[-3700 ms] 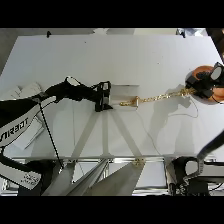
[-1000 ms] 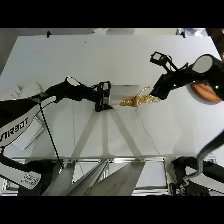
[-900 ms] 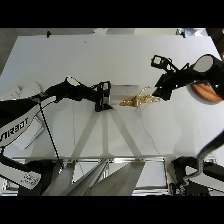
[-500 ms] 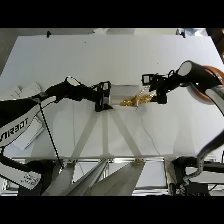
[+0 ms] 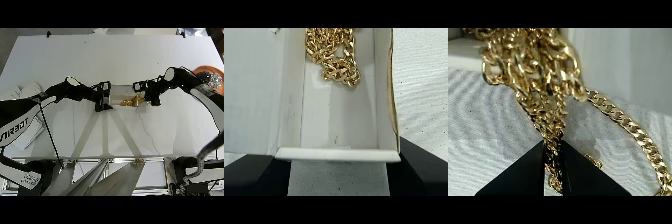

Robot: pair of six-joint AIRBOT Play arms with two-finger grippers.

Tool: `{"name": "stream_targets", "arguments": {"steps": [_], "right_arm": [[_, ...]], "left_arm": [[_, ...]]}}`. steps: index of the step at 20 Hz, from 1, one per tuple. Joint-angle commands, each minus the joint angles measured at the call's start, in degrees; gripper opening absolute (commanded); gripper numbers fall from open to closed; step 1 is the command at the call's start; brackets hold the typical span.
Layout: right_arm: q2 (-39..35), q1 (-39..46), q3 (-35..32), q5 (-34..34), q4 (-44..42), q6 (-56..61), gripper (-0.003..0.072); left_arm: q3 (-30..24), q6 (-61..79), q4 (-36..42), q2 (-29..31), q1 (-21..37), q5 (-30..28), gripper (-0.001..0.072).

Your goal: Fold the box and place the chain.

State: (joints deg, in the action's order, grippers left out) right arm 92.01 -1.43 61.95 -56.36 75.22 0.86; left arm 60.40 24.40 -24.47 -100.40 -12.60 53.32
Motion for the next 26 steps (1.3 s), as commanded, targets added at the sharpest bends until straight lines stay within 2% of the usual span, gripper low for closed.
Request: {"name": "stream_targets", "arguments": {"steps": [1, 5, 9, 12, 15, 20, 23, 24, 26], "right_arm": [[-1.01, -0.28, -0.04, -5.73, 3.8, 6.84, 0.001], [-8.68, -0.28, -0.04, -6.36, -1.7, 15.47, 0.0009], [-16.24, -0.42, -0.04, -6.51, -15.98, 17.31, 0.0009], [-17.4, -2.21, -0.04, -6.43, -24.63, 16.61, 0.0009], [-17.35, -6.01, -0.04, -2.75, -28.72, 15.8, 0.0009], [-15.58, -13.51, -0.04, 8.09, -29.94, 13.66, 0.0007], [-12.22, -14.82, -0.04, 9.42, -23.52, 18.97, 0.0013], [-12.02, -14.8, -0.04, 9.14, -20.11, 21.92, 0.0038], [-13.09, -13.92, -0.04, 7.45, -15.06, 23.06, 0.0303]], "left_arm": [[0.02, 0.0, 0.0, 0.02, 0.0, 0.0, 0.0017], [0.02, 0.0, 0.0, 0.02, 0.0, 0.02, 0.0017], [0.02, 0.0, 0.0, 0.0, 0.0, 0.02, 0.0017], [0.02, 0.0, 0.0, 0.0, 0.0, 0.02, 0.0017], [0.02, 0.0, 0.0, 0.0, 0.0, 0.02, 0.0017], [0.02, 0.0, 0.0, 0.02, 0.0, 0.02, 0.0017], [0.02, 0.0, 0.0, 0.0, 0.0, 0.02, 0.0017], [0.02, 0.0, 0.0, 0.0, 0.0, 0.02, 0.0017], [0.02, 0.0, 0.0, 0.0, 0.0, 0.02, 0.0017]]}}
